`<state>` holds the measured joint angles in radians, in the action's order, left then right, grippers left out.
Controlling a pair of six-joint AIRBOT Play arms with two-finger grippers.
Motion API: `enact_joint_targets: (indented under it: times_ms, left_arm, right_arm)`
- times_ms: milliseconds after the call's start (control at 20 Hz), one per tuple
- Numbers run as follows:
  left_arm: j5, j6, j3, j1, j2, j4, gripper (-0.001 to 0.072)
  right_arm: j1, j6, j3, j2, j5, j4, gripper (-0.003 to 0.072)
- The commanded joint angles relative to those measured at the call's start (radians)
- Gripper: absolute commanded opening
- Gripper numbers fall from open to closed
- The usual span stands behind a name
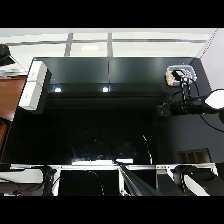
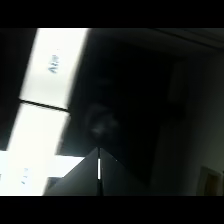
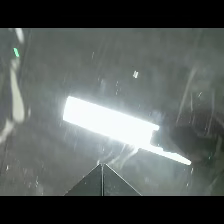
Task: Fold the box and place the chain.
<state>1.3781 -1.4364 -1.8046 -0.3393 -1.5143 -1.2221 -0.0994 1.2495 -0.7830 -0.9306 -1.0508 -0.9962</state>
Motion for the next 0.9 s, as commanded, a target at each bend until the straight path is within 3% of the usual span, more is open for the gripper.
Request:
enact_joint_targets:
  times_ms: [0,100,200,300,400,600,850]
  left_arm:
    - [-0.083,0.054,0.168,0.165,0.225,0.054,0.0021]
    - [-0.292,0.077,0.454,0.316,0.421,0.009,0.0021]
    - [-0.502,0.021,0.790,0.439,0.590,-0.177,0.0021]
    - [-0.618,-0.084,1.063,0.469,0.718,-0.245,0.0022]
    - [-0.679,-0.124,1.218,0.454,0.814,-0.235,0.0023]
    - [-0.690,-0.124,1.263,0.436,0.901,-0.235,0.0023]
    - [-0.691,-0.123,1.263,0.437,0.904,-0.235,0.0023]
  right_arm:
    - [-0.028,-0.001,0.005,-0.003,0.159,-0.003,0.0016]
    - [-0.062,-0.006,0.036,-0.003,0.313,-0.003,0.0016]
    - [-0.087,-0.032,0.089,-0.008,0.486,-0.014,0.0016]
    - [-0.089,-0.035,0.132,-0.019,0.587,-0.040,0.0016]
    - [-0.087,-0.034,0.138,-0.021,0.554,-0.090,0.0016]
    - [-0.088,-0.035,0.138,-0.021,0.502,-0.090,0.0016]
    - [-0.088,-0.034,0.138,-0.021,0.502,-0.090,0.0016]
